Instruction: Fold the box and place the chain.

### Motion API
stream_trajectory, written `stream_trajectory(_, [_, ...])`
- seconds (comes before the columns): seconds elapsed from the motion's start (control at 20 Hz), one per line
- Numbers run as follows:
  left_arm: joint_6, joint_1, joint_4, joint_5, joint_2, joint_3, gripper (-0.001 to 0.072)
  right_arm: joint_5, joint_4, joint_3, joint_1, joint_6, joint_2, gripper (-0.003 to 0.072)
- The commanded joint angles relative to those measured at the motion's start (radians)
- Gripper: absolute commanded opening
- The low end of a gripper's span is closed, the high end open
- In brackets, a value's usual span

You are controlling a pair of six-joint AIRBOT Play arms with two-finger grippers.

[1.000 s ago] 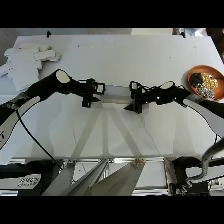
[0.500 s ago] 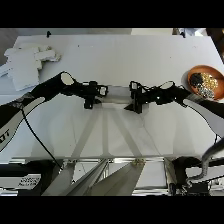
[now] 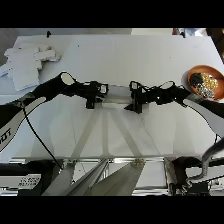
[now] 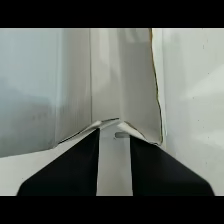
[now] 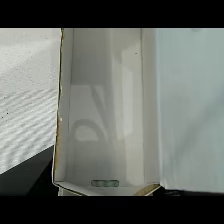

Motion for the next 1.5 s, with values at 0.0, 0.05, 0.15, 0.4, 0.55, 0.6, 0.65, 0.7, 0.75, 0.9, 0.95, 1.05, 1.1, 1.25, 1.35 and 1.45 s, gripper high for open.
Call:
stream_trajectory(0.0, [0.0, 0.0, -0.04, -0.011, -0.001, 0.0, 0.0234, 0.0, 0.0, 0.0, 0.0, 0.0, 0.0, 0.0467])
stream_trajectory(0.05, [0.0, 0.0, -0.04, -0.011, -0.001, 0.0, 0.0272, 0.0, 0.0, 0.0, 0.0, 0.0, 0.0, 0.0467])
stream_trajectory(0.15, [-0.001, 0.0, -0.04, -0.011, -0.001, 0.0, 0.0378, 0.0, 0.0, 0.0, 0.0, 0.0, 0.0, 0.0467])
stream_trajectory(0.4, [-0.004, 0.005, -0.04, -0.011, 0.001, 0.0, 0.037, 0.0, 0.0, 0.0, 0.0, 0.0, 0.0, 0.0467])
stream_trajectory(0.55, [-0.005, 0.034, -0.042, -0.05, 0.018, 0.0, 0.0258, 0.0, 0.0, 0.0, 0.0, 0.0, 0.0, 0.0467])
stream_trajectory(0.6, [-0.005, 0.053, -0.042, -0.082, 0.027, 0.0, 0.0252, 0.0, 0.0, 0.0, 0.0, 0.0, 0.0, 0.0467])
stream_trajectory(0.65, [-0.005, 0.077, -0.043, -0.125, 0.04, 0.0, 0.0251, 0.0, 0.0, 0.0, 0.0, 0.0, 0.0, 0.0467])
stream_trajectory(0.7, [-0.005, 0.103, -0.042, -0.175, 0.055, 0.0, 0.0251, 0.0, 0.0, 0.0, 0.0, 0.0, 0.0, 0.0467])
stream_trajectory(0.75, [-0.005, 0.126, -0.042, -0.221, 0.071, 0.0, 0.0251, 0.0, 0.0, 0.0, 0.0, 0.0, 0.0, 0.0467])
stream_trajectory(0.9, [-0.005, 0.2, -0.04, -0.327, 0.132, 0.0, 0.0251, 0.0, 0.0, 0.0, 0.0, 0.0, 0.0, 0.0467])
stream_trajectory(0.95, [-0.008, 0.224, -0.04, -0.346, 0.151, 0.0, 0.0251, 0.0, 0.0, 0.0, 0.0, 0.0, 0.0, 0.0467])
stream_trajectory(1.05, [-0.068, 0.273, -0.04, -0.359, 0.188, 0.0, 0.0249, 0.0, 0.0, 0.0, 0.0, 0.0, 0.0, 0.0467])
stream_trajectory(1.1, [-0.139, 0.296, -0.04, -0.359, 0.201, 0.0, 0.0178, 0.0, 0.0, 0.0, 0.0, 0.0, 0.0, 0.0467])
stream_trajectory(1.25, [-0.339, 0.35, -0.037, -0.356, 0.202, -0.002, 0.0004, 0.0, 0.0, 0.0, 0.0, 0.0, 0.0, 0.0467])
stream_trajectory(1.35, [-0.472, 0.369, -0.036, -0.299, 0.198, -0.032, 0.0004, 0.0, 0.0, 0.0, 0.0, 0.0, 0.0, 0.0467])
stream_trajectory(1.45, [-0.642, 0.37, -0.038, -0.17, 0.198, -0.101, 0.0004, 0.0, 0.0, 0.0, 0.0, 0.0, 0.0, 0.0467])
